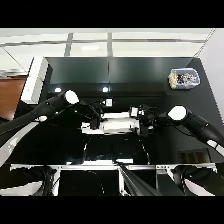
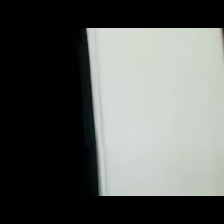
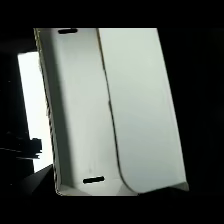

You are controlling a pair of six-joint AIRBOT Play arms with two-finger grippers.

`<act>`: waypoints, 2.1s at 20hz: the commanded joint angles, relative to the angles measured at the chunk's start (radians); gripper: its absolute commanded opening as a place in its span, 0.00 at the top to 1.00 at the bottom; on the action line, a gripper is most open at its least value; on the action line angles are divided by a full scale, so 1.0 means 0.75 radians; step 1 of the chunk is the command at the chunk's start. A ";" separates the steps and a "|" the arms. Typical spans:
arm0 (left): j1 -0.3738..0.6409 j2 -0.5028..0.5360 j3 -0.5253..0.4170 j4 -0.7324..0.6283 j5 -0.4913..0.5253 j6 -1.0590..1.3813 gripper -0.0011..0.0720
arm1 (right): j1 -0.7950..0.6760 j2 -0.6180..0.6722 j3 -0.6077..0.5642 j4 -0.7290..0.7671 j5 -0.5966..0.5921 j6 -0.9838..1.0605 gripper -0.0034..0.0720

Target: Fold the box and place the chain.

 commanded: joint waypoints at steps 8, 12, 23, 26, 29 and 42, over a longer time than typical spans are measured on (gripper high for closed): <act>-0.001 0.000 -0.001 0.000 0.003 -0.001 0.95 | -0.003 -0.153 -0.010 0.054 0.026 -0.176 0.01; -0.001 0.000 -0.001 0.000 0.003 -0.001 0.95 | -0.013 -0.169 -0.010 0.063 0.005 -0.176 0.01; -0.001 0.000 -0.001 0.000 0.004 -0.001 0.95 | -0.048 -0.211 -0.010 0.099 -0.002 -0.226 0.01; -0.001 0.000 -0.001 0.000 0.004 -0.001 0.95 | -0.047 -0.231 -0.010 0.104 -0.002 -0.227 0.01; -0.001 0.000 -0.001 -0.001 0.003 -0.002 0.95 | -0.045 -0.242 -0.010 0.125 -0.011 -0.251 0.01; -0.001 0.000 -0.001 -0.001 0.005 -0.001 0.95 | -0.045 -0.242 -0.010 0.126 -0.011 -0.251 0.01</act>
